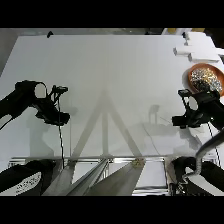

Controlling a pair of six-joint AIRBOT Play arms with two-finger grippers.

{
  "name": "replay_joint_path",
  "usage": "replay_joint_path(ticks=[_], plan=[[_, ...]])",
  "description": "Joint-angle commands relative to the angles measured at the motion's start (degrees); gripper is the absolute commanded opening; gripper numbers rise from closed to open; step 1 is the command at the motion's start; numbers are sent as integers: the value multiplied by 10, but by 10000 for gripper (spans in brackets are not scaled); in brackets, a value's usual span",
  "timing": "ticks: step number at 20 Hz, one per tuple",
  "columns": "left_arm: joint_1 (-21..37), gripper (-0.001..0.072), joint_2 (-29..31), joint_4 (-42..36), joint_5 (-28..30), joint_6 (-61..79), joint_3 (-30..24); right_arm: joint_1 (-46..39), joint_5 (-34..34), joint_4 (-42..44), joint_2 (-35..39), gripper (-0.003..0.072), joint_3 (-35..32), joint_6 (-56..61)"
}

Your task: Fold the box and place the chain.

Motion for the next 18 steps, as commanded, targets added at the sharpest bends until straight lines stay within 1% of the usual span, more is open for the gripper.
replay_joint_path(ticks=[1, 2, 3, 4, 5, 7, 8, 10, 12, 13, 14, 15, 16, 18], plan=[[0, 170, 0, 0, 0, 0, 0, 0, -104, -13, 0, 275, 0, -4], [0, 170, 0, 0, 0, 0, 0, 0, -105, -10, 0, 274, 0, -4], [0, 170, 0, 0, 0, 0, 0, 0, -104, -20, 0, 244, 0, -7], [0, 170, 0, 0, 0, 0, 0, 0, -101, -58, 0, 6, 4, -13], [0, 170, 0, 0, 0, 0, 0, 0, -88, -89, 0, 21, 9, -1], [0, 170, 0, 0, 0, 0, 0, 0, -59, -147, 0, 22, 40, -10], [0, 170, 0, 0, 0, 0, 0, 0, -43, -171, 0, 21, 55, -34], [0, 170, 0, 0, 0, 0, 0, -16, -37, -231, 0, 20, 62, -88], [0, 170, 0, 0, 0, 0, 0, -92, -36, -243, -7, 20, 62, -116], [0, 170, 0, 0, 0, 0, 0, -148, -37, -243, -10, 23, 62, -122], [0, 170, 0, 0, 0, 0, 0, -203, -40, -242, -12, 117, 62, -135], [0, 170, 0, 0, 0, 0, 0, -261, -46, -240, -12, 398, 62, -150], [0, 170, 0, 0, 0, 0, 0, -311, -50, -234, -12, 556, 62, -168], [0, 170, 0, 0, 0, 0, 0, -394, -75, -208, -13, 544, 62, -179]])
